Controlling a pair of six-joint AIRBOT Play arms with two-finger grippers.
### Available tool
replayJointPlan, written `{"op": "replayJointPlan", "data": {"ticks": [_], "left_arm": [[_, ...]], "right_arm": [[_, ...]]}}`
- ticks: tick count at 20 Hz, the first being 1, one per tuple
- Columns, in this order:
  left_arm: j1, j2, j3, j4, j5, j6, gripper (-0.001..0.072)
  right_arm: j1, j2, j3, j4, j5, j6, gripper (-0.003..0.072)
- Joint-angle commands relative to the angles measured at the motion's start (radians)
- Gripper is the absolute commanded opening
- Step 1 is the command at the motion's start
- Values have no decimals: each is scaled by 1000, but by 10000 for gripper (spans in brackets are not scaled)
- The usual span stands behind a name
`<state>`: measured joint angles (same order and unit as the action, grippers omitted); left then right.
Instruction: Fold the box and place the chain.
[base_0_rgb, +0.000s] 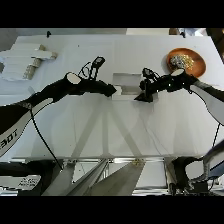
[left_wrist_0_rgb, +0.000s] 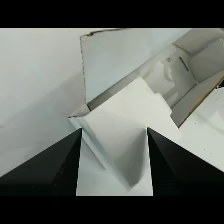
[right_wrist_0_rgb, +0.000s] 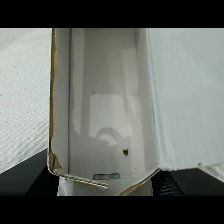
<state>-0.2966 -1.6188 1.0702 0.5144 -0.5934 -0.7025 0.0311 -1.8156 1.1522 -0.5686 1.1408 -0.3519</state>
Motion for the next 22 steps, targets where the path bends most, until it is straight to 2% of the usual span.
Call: {"op": "replayJointPlan", "data": {"ticks": [1,8,12,17,22], "left_arm": [[-4,1,1,20,60,-5,455],[-5,0,1,52,76,-5,454],[-3,10,1,37,16,-4,457],[14,20,1,45,-129,-89,477],[14,20,1,57,-136,-84,478]], "right_arm": [[0,0,1,0,0,0,510],[0,0,1,0,0,0,510],[0,0,1,0,0,0,510],[0,0,1,0,0,0,510],[0,0,1,0,0,0,510]]}}
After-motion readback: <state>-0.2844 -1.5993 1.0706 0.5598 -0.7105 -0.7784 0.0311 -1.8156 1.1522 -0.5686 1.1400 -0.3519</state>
